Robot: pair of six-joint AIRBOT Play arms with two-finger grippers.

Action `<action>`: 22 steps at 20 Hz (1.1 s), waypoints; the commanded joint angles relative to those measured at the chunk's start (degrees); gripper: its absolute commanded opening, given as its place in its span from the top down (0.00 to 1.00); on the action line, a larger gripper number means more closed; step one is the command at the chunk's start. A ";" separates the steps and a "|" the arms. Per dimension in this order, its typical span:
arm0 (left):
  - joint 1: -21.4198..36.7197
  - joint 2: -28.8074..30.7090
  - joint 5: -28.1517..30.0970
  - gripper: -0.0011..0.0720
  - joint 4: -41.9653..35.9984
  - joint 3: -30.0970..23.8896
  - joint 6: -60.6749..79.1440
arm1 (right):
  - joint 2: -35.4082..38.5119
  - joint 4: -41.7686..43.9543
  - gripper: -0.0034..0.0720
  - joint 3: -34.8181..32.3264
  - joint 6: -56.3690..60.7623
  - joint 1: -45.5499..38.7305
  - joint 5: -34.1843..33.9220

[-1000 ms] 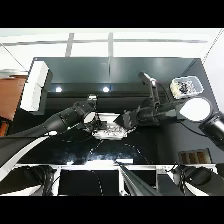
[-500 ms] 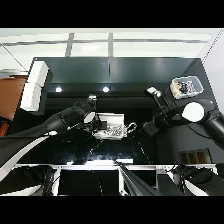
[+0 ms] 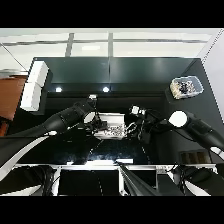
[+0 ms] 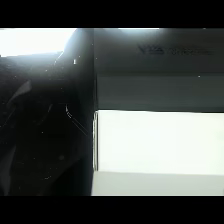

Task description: Fold the box and place the chain.

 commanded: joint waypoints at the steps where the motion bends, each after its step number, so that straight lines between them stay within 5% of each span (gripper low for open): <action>1: 0.04 -0.04 -0.09 0.94 0.00 0.00 0.00 | -5.38 4.61 0.12 -0.44 -12.79 1.42 -3.93; 8: 0.04 -0.04 -0.09 0.94 0.02 0.00 0.00 | -8.74 5.49 0.12 -0.44 -13.09 6.10 -13.05; 17: 0.04 -0.04 -0.28 0.94 0.04 0.00 0.02 | -10.78 5.90 0.13 -0.44 -13.03 7.32 -16.33; 18: 0.04 -0.04 -0.28 0.94 0.04 0.00 0.02 | -10.75 5.92 0.17 -0.42 -13.00 7.34 -16.20; 21: 0.04 -0.04 -0.28 0.94 0.04 0.00 0.00 | -10.64 5.88 0.66 -0.42 -12.39 7.32 -14.88; 22: 0.04 -0.04 -0.33 0.94 0.07 0.00 0.02 | -10.49 5.86 0.72 -0.42 -12.37 7.32 -14.58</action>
